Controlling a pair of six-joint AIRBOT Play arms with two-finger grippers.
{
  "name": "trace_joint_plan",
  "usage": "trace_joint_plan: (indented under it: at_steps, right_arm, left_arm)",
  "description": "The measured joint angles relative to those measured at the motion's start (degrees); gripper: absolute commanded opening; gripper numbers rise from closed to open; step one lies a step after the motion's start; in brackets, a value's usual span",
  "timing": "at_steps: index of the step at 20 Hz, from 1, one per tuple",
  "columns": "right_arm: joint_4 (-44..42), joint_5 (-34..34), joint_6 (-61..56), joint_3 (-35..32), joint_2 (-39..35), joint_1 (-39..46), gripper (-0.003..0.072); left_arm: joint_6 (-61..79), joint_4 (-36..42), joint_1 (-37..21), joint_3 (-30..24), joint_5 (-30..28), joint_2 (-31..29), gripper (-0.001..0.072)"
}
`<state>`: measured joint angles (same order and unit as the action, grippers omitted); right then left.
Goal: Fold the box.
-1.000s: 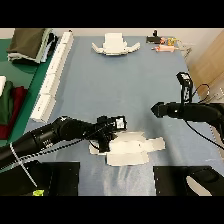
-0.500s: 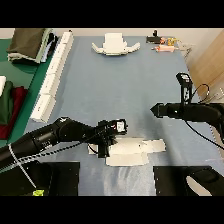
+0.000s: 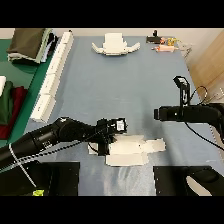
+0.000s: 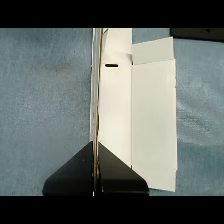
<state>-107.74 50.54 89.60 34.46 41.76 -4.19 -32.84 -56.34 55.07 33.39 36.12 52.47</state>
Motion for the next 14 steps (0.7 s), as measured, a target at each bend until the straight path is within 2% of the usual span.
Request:
trace_joint_plan:
  at_steps: [14]
  right_arm:
    - [-0.02, 0.92, 0.02, 0.0, 0.0, 0.0, 0.0015]
  left_arm:
    - [-0.17, 1.99, -0.22, 3.5, 3.32, 4.2, 0.0015]
